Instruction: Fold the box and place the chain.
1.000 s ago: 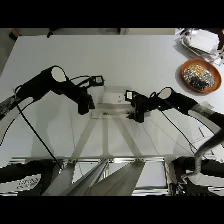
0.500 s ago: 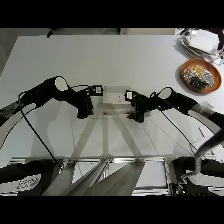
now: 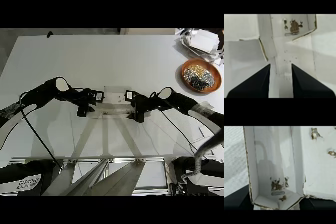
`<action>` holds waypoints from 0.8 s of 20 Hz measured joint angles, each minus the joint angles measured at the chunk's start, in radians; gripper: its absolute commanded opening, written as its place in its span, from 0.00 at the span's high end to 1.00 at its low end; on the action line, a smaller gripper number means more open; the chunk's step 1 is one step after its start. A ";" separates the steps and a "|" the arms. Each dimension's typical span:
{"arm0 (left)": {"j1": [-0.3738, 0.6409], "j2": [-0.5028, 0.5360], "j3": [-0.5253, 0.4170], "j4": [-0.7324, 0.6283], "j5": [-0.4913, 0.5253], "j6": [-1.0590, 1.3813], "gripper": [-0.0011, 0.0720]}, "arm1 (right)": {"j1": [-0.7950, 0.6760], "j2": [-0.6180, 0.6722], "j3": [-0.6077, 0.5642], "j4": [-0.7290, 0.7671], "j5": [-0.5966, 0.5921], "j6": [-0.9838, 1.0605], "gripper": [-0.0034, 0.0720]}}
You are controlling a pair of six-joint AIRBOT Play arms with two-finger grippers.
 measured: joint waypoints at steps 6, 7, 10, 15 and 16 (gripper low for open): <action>-0.029 0.000 0.000 -0.061 0.015 0.068 0.80 | 0.000 0.000 0.000 0.000 0.000 0.000 0.56; -0.033 0.000 0.000 -0.066 0.015 0.073 0.86 | 0.000 0.000 0.000 0.000 0.000 0.000 0.56; -0.045 0.000 0.000 -0.085 0.012 0.081 0.87 | 0.000 0.000 0.000 0.000 0.000 0.000 0.56; -0.074 -0.023 0.000 -0.149 0.030 0.085 0.88 | 0.000 0.000 0.000 0.000 0.000 0.000 0.56; -0.082 -0.031 0.000 -0.159 0.037 0.085 0.88 | 0.000 0.000 0.000 0.000 0.000 0.000 0.56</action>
